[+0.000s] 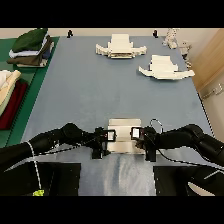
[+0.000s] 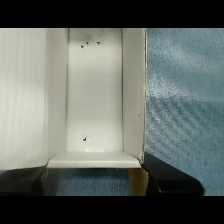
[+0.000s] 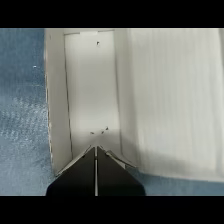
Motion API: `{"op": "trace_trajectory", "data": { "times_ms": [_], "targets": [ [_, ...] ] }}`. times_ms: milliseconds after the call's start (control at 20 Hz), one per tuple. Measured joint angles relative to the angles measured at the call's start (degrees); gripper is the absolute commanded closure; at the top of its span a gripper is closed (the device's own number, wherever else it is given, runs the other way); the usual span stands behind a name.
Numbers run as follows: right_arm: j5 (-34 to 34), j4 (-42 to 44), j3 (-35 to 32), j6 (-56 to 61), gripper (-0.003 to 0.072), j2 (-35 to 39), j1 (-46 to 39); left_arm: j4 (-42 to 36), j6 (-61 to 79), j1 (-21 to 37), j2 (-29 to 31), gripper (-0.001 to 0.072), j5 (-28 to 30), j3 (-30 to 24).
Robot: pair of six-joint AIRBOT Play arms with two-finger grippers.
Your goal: Fold the box.
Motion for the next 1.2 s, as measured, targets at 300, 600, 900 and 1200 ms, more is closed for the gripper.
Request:
{"op": "trace_trajectory", "data": {
  "times_ms": [300, 600, 900, 1200],
  "targets": [
    [-8.5, -19.3, 3.0, 34.1, 0.0683, 6.8, -0.1, 0.0, 0.0, 0.0, 0.0, 0.03, 0.0, 0.0],
    [-21.0, -38.3, 4.5, 73.5, 0.0684, 9.3, -8.5, 0.0, 0.0, 0.0, 0.0, 0.0301, 0.0, 0.0],
    [-21.8, -20.6, 3.1, 69.3, 0.0685, 1.0, -31.3, 0.0, 0.0, 0.0, 0.0, 0.03, 0.0, 0.0],
    [-23.3, -5.4, 2.2, 57.8, 0.0685, -4.6, -41.0, 0.0, 0.0, 0.0, 0.0, 0.0301, 0.0, 0.0]
  ]
}}
